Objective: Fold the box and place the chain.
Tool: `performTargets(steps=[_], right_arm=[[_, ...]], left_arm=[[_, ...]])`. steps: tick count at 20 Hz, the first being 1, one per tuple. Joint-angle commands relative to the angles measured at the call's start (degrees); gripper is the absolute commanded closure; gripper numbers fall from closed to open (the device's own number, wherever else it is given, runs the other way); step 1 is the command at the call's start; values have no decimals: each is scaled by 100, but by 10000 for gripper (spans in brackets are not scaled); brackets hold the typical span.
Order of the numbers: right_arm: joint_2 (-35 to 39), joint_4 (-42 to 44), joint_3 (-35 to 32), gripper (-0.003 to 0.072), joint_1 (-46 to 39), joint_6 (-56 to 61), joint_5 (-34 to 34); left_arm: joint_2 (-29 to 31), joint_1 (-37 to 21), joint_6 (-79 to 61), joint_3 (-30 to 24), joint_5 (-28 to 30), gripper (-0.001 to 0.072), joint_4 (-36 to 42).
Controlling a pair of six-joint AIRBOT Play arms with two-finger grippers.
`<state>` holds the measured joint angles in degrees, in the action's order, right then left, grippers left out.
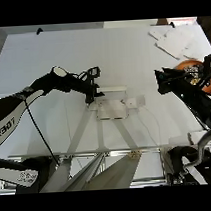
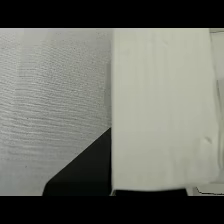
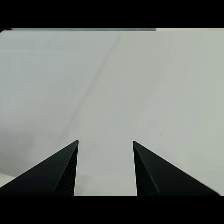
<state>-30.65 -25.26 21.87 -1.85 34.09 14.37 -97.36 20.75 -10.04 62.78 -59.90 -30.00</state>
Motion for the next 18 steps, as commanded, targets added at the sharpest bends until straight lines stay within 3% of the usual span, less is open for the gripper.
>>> performTargets(steps=[1, 6, 8, 10, 15, 18], right_arm=[[4, 2, 2, 307, -2, 0, 24], [31, -48, 4, 293, -2, -11, 302], [153, -63, 4, 171, -2, -313, 616], [367, -240, 7, 136, -2, -822, 1235], [649, -1506, 98, 135, 0, -1836, 3700], [647, -1652, 98, 125, 0, -2409, 4450]], left_arm=[[-31, -2, 20, -4, -28, 705, -9], [-31, 4, 20, -4, -31, 703, -48], [-31, 4, 20, -4, -28, 703, -46], [-31, 4, 20, -4, -28, 703, -46], [-31, 4, 20, -4, -31, 702, -46], [-31, 4, 20, -4, -31, 702, -46]])
